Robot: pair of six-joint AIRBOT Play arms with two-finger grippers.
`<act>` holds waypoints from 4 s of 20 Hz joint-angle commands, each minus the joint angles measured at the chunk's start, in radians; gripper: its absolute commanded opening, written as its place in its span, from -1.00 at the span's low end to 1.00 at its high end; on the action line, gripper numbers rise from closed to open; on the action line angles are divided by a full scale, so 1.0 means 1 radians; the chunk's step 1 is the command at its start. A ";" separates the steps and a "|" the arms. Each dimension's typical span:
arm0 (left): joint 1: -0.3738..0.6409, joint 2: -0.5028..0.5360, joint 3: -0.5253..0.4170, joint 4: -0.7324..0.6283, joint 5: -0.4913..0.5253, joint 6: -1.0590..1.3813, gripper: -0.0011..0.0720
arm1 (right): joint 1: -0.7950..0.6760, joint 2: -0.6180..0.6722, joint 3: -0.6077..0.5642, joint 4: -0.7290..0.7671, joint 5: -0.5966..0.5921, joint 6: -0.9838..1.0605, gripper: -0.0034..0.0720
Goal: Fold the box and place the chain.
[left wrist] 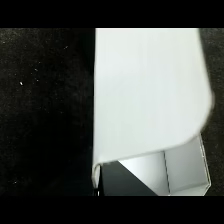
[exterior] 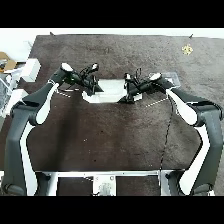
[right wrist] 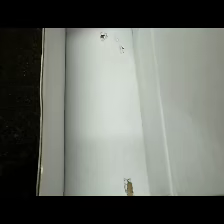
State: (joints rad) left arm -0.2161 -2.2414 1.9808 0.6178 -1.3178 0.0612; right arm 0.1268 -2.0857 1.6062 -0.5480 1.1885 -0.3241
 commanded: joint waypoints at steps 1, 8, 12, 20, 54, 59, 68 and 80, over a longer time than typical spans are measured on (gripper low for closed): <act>0.000 -0.001 0.000 0.000 0.001 0.000 -0.94 | 0.000 -0.003 0.000 -0.009 -0.016 0.002 0.28; 0.000 0.000 0.000 0.000 0.001 0.000 -0.94 | 0.000 -0.003 0.000 -0.009 -0.037 0.002 0.28; 0.000 -0.001 0.000 0.000 0.001 0.000 -0.94 | 0.000 -0.003 0.000 -0.008 -0.037 0.002 0.28; 0.000 0.000 0.000 -0.009 0.002 0.000 -0.94 | 0.001 -0.003 0.000 -0.009 -0.036 0.002 0.28; 0.061 0.116 0.037 -0.171 -0.370 -0.327 -0.94 | 0.001 -0.003 0.000 -0.008 -0.036 0.002 0.28; 0.003 0.116 0.037 -0.146 -0.152 -0.315 -0.94 | 0.001 -0.003 0.000 -0.009 -0.037 0.002 0.28; 0.003 0.114 0.007 -0.127 0.082 -0.323 -0.94 | 0.001 -0.003 0.000 -0.008 -0.036 0.002 0.28; 0.003 0.106 -0.127 -0.091 0.207 -0.322 -0.94 | 0.001 -0.003 0.000 -0.009 -0.037 0.002 0.28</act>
State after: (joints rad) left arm -0.2131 -2.1304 1.8839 0.5156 -1.1309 -0.2623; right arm 0.1280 -2.0884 1.6062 -0.5564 1.1519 -0.3214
